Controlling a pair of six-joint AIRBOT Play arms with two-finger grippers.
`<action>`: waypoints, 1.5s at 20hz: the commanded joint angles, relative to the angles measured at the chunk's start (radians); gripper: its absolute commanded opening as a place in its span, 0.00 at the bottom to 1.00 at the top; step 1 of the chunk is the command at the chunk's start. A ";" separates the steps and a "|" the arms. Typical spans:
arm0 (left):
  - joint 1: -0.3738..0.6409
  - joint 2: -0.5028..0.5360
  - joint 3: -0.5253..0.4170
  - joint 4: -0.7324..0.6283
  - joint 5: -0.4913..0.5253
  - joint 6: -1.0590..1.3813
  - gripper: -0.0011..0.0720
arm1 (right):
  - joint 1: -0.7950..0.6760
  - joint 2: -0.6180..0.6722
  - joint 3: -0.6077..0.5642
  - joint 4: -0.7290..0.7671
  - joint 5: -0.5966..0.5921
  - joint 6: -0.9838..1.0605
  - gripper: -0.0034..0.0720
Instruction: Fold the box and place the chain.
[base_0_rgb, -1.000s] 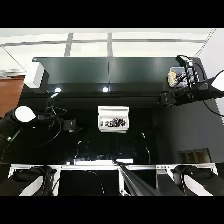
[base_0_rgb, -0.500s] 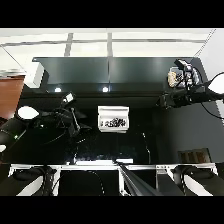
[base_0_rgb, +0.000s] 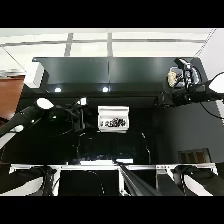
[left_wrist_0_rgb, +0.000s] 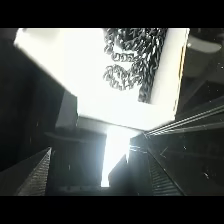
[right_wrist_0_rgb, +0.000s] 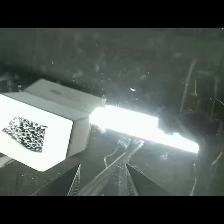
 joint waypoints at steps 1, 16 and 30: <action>-0.049 -0.063 0.042 0.004 0.007 0.036 1.00 | 0.000 -0.001 0.000 0.014 -0.011 -0.001 0.50; -0.153 -0.086 0.043 -0.056 0.067 0.058 0.82 | 0.000 -0.002 -0.005 0.013 -0.046 -0.004 0.50; -0.154 -0.086 0.043 -0.056 0.055 0.053 0.47 | 0.334 -0.272 -0.016 0.171 -0.332 -0.313 0.99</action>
